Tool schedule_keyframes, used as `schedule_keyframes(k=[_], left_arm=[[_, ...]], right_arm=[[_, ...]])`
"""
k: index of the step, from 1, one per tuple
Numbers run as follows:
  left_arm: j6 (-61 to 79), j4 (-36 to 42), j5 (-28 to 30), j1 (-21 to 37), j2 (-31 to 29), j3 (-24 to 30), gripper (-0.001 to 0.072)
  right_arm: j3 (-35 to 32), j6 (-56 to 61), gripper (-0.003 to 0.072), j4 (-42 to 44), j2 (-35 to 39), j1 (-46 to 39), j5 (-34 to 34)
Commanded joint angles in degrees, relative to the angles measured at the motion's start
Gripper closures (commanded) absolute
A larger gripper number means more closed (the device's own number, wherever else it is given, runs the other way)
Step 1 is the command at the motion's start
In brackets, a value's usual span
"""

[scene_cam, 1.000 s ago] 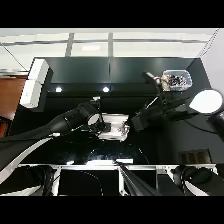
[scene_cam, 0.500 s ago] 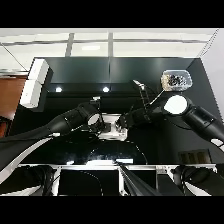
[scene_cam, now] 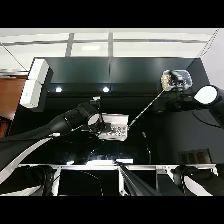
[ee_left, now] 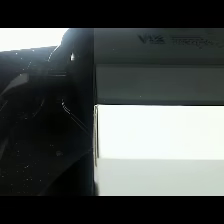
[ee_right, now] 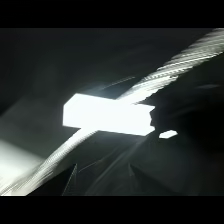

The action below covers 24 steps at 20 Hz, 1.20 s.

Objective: Fold the box and place the chain.

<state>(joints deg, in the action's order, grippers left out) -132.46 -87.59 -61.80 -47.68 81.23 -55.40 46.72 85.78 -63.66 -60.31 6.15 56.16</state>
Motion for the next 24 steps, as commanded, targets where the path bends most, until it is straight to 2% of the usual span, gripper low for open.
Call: schedule_keyframes(k=[1, 2, 4, 8, 11, 13, 14, 16, 19, 24], left_arm=[[0.0, 0.0, 0.0, 0.0, 0.0, 0.0, 0.0679], [0.0, 0.0, 0.0, 0.0, 0.0, 0.0, 0.0678], [0.0, 0.0, 0.0, 0.0, 0.0, 0.0, 0.0679], [0.0, 0.0, 0.0, 0.0, 0.0, 0.0, 0.0679], [0.0, 0.0, 0.0, 0.0, 0.0, 0.0, 0.0679], [0.0, 0.0, 0.1, 0.0, 0.0, 0.0, 0.0679], [0.0, 0.0, 0.1, 0.0, 0.0, 0.0, 0.0679], [0.0, 0.0, 0.1, 0.0, 0.0, 0.0, 0.0679], [0.0, 0.0, 0.0, 0.0, 0.0, 0.0, 0.0679], [0.0, 0.0, 0.1, 0.0, 0.0, 0.0, 0.0679]], right_arm=[[-1.8, 8.1, -0.0006, -11.0, -4.0, -9.0, -16.0], [-0.9, 8.0, -0.0034, -8.1, -7.2, -10.1, -19.1], [3.5, 8.0, -0.0034, -3.2, -14.3, -10.7, -21.2], [14.7, 8.1, -0.0034, 6.4, -29.0, -10.5, -19.9], [20.1, 9.1, -0.0034, 10.1, -35.3, -10.3, -17.4], [20.8, 9.0, 0.0404, 9.9, -35.8, -10.4, -16.5], [21.1, 7.9, 0.0658, 9.8, -35.8, -10.5, -14.6], [21.2, 4.3, 0.0670, 9.5, -34.5, -10.8, -10.3], [21.2, -2.7, 0.0672, 8.6, -27.7, -10.8, -2.8], [21.2, -6.4, 0.0673, 8.7, -5.6, -10.8, 2.4]])
